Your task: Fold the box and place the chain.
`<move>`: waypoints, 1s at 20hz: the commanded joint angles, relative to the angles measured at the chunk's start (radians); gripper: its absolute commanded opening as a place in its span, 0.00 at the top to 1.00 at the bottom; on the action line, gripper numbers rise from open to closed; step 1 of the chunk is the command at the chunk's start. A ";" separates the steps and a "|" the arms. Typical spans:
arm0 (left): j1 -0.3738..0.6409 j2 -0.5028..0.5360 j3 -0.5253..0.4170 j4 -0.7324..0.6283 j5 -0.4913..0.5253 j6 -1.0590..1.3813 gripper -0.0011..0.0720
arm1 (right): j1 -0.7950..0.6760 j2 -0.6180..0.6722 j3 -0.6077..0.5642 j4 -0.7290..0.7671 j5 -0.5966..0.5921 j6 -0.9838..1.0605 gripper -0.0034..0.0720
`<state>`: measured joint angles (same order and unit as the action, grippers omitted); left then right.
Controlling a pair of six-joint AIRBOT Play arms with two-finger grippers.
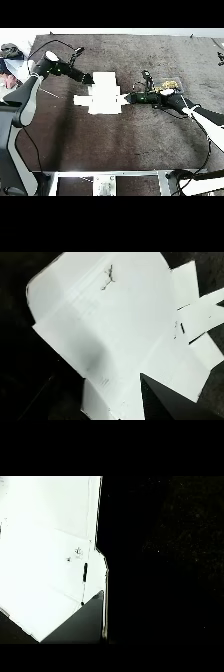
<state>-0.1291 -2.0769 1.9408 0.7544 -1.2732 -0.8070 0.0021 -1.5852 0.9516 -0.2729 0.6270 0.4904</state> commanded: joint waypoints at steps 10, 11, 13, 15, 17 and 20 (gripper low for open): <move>0.034 -0.162 0.064 -0.266 -0.179 0.056 0.20 | 0.000 0.000 0.000 0.000 0.001 -0.002 0.98; 0.032 -0.174 0.064 -0.270 -0.180 0.056 0.20 | 0.000 -0.001 0.000 0.000 0.002 -0.002 0.98; 0.032 -0.188 0.064 -0.285 -0.182 0.056 0.24 | -0.001 0.000 0.000 -0.001 0.002 -0.009 0.98; 0.026 -0.192 0.064 -0.288 -0.194 0.060 0.28 | -0.002 0.000 0.000 0.000 0.002 -0.017 0.98; 0.010 -0.192 0.064 -0.290 -0.215 0.080 0.36 | -0.002 0.000 0.000 0.000 0.001 -0.020 0.98; 0.007 -0.192 0.064 -0.284 -0.228 0.095 0.62 | -0.002 0.000 0.000 0.000 0.001 -0.020 0.98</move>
